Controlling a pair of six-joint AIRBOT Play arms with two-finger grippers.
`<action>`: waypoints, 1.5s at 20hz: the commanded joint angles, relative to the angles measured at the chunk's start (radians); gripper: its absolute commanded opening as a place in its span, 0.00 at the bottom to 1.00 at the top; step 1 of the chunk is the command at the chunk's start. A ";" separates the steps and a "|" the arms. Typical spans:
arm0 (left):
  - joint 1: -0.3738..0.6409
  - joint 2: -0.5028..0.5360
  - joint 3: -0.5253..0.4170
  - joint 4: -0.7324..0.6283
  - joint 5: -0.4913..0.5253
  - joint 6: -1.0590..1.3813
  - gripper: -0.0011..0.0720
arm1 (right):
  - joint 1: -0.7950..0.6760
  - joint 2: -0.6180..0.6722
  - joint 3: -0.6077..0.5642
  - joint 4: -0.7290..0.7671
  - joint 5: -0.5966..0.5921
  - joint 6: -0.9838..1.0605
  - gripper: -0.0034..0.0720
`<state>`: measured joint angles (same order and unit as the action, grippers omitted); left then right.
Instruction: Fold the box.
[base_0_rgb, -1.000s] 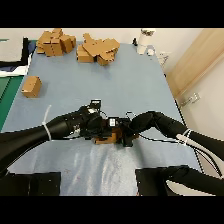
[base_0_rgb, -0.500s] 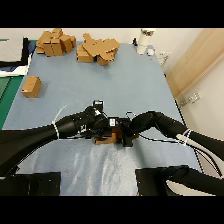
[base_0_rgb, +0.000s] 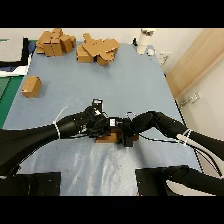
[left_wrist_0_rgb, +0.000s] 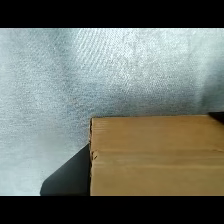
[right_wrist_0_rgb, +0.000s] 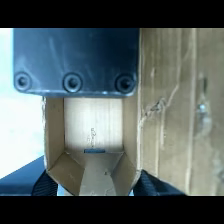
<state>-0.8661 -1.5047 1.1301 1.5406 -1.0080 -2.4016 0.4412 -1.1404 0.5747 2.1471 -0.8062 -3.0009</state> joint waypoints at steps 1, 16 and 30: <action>0.000 0.000 0.001 -0.019 0.014 0.004 0.03 | 0.001 0.001 0.001 0.003 0.004 0.000 0.84; 0.058 0.013 0.037 -0.179 -0.111 0.084 0.62 | 0.001 0.001 0.001 0.003 0.003 0.000 0.84; 0.231 0.023 0.037 -0.463 -0.193 0.288 0.62 | 0.001 0.001 0.001 0.003 0.004 0.000 0.84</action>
<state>-0.6640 -1.4841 1.1667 1.1332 -1.1858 -2.1628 0.4427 -1.1404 0.5755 2.1502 -0.8024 -3.0013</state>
